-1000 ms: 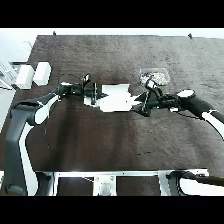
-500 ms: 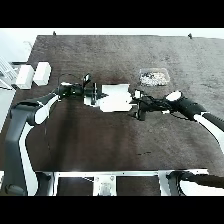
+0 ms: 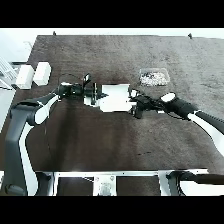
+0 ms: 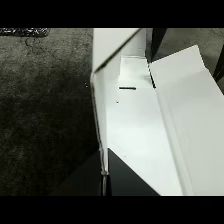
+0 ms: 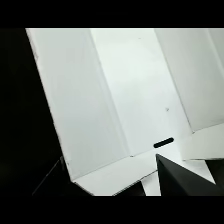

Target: Fold the box and place the chain.

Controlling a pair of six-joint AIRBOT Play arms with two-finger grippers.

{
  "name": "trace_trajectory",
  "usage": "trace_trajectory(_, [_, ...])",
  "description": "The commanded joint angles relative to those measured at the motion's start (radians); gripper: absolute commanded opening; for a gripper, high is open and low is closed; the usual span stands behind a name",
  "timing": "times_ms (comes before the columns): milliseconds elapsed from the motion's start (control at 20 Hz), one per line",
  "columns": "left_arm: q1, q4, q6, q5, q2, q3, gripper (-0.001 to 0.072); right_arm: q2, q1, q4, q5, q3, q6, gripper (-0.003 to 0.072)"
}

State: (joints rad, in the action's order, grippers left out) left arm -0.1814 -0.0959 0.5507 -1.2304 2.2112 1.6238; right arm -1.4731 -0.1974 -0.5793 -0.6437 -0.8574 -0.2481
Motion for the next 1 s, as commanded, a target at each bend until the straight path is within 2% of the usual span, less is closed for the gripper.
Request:
trace_trajectory(0, [0.000,0.000,0.000,0.000,0.000,0.000,0.0023,-0.003,-0.002,0.059,0.026,-0.017,0.000,0.0689])
trace_trajectory(950, [0.000,0.000,0.000,0.000,0.000,0.000,0.0024,-0.039,0.051,0.125,0.000,-0.094,-0.068,0.0690])
